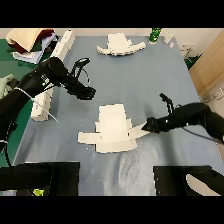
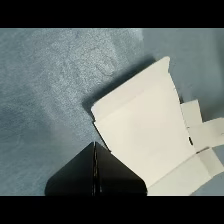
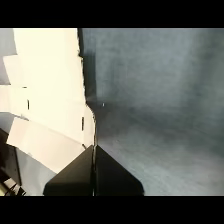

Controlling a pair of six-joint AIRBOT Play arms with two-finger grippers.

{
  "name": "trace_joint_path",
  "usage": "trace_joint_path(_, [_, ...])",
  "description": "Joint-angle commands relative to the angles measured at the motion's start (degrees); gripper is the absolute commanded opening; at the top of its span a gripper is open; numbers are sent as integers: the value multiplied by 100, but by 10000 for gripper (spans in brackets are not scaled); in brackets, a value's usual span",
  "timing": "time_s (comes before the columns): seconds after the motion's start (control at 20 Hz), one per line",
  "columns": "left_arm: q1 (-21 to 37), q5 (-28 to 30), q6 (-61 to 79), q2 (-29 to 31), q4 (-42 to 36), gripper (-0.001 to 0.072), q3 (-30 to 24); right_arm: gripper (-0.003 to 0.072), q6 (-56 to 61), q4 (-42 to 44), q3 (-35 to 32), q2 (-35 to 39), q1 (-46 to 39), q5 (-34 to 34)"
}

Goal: Fold the box.

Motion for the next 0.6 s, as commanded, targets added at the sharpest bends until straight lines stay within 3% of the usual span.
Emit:
trace_joint_path(0.0, [2, 4, 0, -2, 0, 12, 4, 1, 321, 9, -1152, 1412, 627, 1272])
trace_joint_path(0.2, [0, 297, -33, -2, -4, 12, 4, 2, 313, -140, -1436, 2065, 726, 1432])
trace_joint_path(0.45, [15, 490, 181, -70, -341, 31, 4, 2, 55, -374, -1451, 2111, 723, 1436])
trace_joint_path(0.5, [68, 439, 229, -74, -345, 379, 0, 2, 52, -393, -1451, 2109, 726, 1436])
trace_joint_path(0.55, [155, 356, 212, -74, -369, 610, -22, 2, 52, -393, -1451, 2107, 726, 1429])
